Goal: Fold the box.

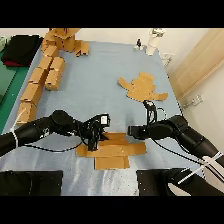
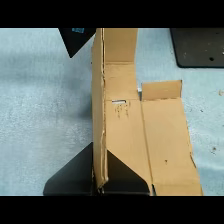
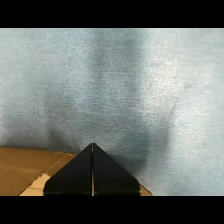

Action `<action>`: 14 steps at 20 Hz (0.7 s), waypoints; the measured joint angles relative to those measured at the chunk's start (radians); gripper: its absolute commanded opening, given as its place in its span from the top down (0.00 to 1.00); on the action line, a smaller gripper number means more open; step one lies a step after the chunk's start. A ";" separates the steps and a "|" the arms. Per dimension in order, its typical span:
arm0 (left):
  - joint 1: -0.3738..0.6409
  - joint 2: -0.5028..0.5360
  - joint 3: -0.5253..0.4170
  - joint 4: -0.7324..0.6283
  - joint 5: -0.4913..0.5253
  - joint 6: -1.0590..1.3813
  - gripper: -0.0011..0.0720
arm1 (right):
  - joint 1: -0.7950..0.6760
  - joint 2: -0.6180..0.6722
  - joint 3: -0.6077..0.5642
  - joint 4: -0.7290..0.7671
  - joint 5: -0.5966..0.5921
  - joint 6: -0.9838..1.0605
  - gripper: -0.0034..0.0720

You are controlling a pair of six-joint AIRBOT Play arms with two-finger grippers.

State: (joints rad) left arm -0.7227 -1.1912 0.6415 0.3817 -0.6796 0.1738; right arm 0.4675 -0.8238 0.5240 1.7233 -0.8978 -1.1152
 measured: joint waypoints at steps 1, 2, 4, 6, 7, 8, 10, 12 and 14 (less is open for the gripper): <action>-0.002 0.001 0.000 0.008 -0.004 -0.011 0.97 | 0.000 0.000 0.000 0.000 0.001 0.000 0.95; -0.003 0.001 0.000 0.016 -0.012 -0.025 0.97 | 0.000 0.000 0.000 0.000 0.002 0.000 0.95; -0.005 0.001 0.000 0.029 -0.034 -0.060 0.97 | 0.000 0.000 0.000 -0.002 0.005 0.000 0.95; -0.007 0.001 0.000 0.036 -0.037 -0.088 0.97 | 0.000 0.000 0.000 -0.003 0.006 0.000 0.95; -0.007 0.001 0.000 0.038 -0.038 -0.094 0.97 | 0.000 0.000 0.000 -0.003 0.007 0.000 0.95; -0.006 0.002 0.000 0.042 -0.039 -0.101 0.97 | 0.000 0.000 0.000 -0.003 0.007 0.000 0.95; -0.006 0.002 0.002 0.045 -0.038 -0.112 0.97 | 0.000 0.000 0.000 -0.003 0.006 0.000 0.95; -0.006 0.006 0.005 0.050 -0.034 -0.115 0.97 | 0.000 0.000 0.000 -0.003 -0.008 0.000 0.95; -0.006 0.010 0.006 0.051 -0.029 -0.118 0.97 | 0.000 0.000 0.000 -0.004 -0.045 -0.001 0.96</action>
State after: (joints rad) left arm -0.7284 -1.1809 0.6476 0.4332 -0.7086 0.0555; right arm 0.4675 -0.8234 0.5240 1.7195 -0.9432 -1.1164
